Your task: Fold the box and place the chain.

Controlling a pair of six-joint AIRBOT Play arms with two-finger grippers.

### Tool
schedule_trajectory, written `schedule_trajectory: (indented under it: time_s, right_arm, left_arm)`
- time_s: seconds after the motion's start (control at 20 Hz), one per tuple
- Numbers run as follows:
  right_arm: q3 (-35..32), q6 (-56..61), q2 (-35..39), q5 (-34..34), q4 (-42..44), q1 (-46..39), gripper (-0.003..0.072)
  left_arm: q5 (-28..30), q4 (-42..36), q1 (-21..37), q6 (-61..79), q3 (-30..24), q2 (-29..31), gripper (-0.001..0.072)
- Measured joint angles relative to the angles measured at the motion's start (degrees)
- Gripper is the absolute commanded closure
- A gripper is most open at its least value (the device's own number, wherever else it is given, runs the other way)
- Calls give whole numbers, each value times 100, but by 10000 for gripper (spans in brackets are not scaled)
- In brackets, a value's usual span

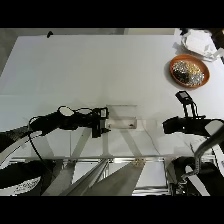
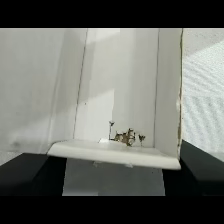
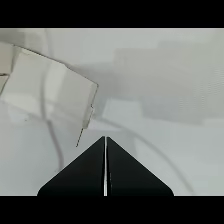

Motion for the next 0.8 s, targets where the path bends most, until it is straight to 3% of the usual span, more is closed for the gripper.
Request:
schedule_trajectory:
  time_s: [0.35,0.8]
  right_arm:
    - [-66,-251,-1270,-345,1217,-52,674]
    - [-72,-962,-1574,-439,2288,-50,673]
  left_arm:
    - [0,0,0,0,0,0,698]
    - [0,2,0,0,0,0,698]
